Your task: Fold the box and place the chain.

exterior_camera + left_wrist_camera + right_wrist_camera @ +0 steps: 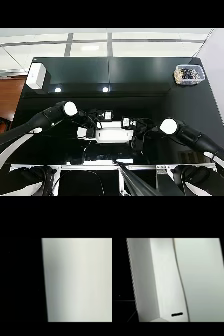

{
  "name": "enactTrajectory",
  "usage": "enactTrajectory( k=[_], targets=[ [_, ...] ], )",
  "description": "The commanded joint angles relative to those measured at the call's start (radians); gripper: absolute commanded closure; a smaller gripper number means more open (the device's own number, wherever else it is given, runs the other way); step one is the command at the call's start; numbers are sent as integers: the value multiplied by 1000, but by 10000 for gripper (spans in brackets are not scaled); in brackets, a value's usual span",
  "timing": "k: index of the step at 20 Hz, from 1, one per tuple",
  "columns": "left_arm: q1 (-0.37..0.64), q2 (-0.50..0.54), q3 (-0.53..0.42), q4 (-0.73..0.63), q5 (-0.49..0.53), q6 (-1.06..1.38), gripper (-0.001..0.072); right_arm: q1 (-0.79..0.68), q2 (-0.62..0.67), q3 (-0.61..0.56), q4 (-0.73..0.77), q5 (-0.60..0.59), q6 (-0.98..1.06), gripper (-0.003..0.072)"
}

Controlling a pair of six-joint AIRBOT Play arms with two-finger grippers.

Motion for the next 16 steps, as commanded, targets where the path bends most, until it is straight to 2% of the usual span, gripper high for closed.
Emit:
enactTrajectory(
  k=[1, 8, 16],
  targets=[
    [1, 0, 1, 0, -1, 1, 685, 1, 55, 1, -81, -76, -1, 9],
    [1, 0, 0, -4, -2, 1, 684, 1, 96, 1, -191, -128, -1, 9],
    [1, 0, 0, -22, -1, 1, 684, 2, 71, 0, -182, -128, -7, 9]
  ],
)
